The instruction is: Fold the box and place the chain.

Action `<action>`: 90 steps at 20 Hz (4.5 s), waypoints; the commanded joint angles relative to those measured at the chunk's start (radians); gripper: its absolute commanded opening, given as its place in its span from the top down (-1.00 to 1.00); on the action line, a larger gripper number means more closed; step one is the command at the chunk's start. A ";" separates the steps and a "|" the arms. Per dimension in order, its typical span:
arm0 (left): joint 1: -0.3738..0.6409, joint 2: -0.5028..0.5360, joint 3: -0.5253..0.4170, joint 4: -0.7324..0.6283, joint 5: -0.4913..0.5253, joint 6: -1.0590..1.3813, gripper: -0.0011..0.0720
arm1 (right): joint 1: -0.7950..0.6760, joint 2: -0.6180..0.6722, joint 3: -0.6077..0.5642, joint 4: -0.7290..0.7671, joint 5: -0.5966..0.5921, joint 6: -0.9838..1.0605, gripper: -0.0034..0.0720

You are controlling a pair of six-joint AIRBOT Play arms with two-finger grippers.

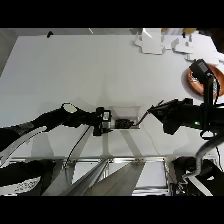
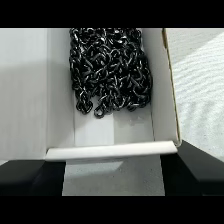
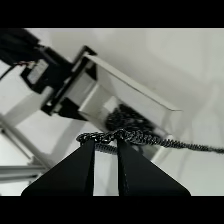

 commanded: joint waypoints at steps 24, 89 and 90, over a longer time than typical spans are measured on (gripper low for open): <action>-0.001 0.001 0.000 0.000 0.000 0.000 0.40 | 0.039 -0.251 -0.002 -0.198 -0.107 -0.074 0.28; -0.001 0.001 0.000 0.000 0.000 0.000 0.40 | -0.185 -0.576 -0.147 -0.325 -0.229 -0.822 0.64; -0.001 0.001 0.000 0.000 0.000 0.000 0.40 | -0.185 -0.576 -0.147 -0.195 -0.199 -0.985 0.46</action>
